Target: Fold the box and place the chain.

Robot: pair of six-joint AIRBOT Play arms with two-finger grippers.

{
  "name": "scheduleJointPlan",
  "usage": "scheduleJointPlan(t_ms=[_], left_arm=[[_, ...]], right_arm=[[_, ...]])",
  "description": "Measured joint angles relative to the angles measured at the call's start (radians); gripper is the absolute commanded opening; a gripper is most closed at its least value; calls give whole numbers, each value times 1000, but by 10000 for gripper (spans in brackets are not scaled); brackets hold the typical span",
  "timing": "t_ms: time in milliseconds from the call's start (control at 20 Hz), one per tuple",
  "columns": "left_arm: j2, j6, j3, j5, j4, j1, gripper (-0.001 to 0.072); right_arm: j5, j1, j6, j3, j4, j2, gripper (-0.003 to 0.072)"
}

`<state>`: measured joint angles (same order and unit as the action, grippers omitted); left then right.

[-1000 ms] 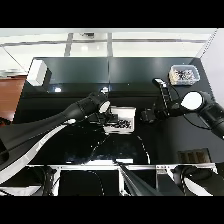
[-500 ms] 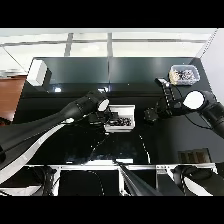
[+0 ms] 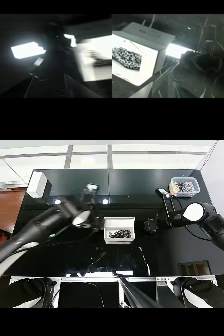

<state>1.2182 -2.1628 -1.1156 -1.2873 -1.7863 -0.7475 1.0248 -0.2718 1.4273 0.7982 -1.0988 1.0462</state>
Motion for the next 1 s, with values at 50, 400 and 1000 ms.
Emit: scheduleJointPlan(t_ms=[50, 400, 1000], left_arm=[[-44, 19, 49, -19, -19, 46, 437], [-166, 517, 430, 182, 539, 480, 458], [-13, 2218, 506, 433, 1166, 364, 717]], right_arm=[[-4, 0, 0, 0, 0, 0, 317], [-12, 0, 1, 0, 1, 0, 317], [-10, 0, 9, 0, 2, 0, 317]])
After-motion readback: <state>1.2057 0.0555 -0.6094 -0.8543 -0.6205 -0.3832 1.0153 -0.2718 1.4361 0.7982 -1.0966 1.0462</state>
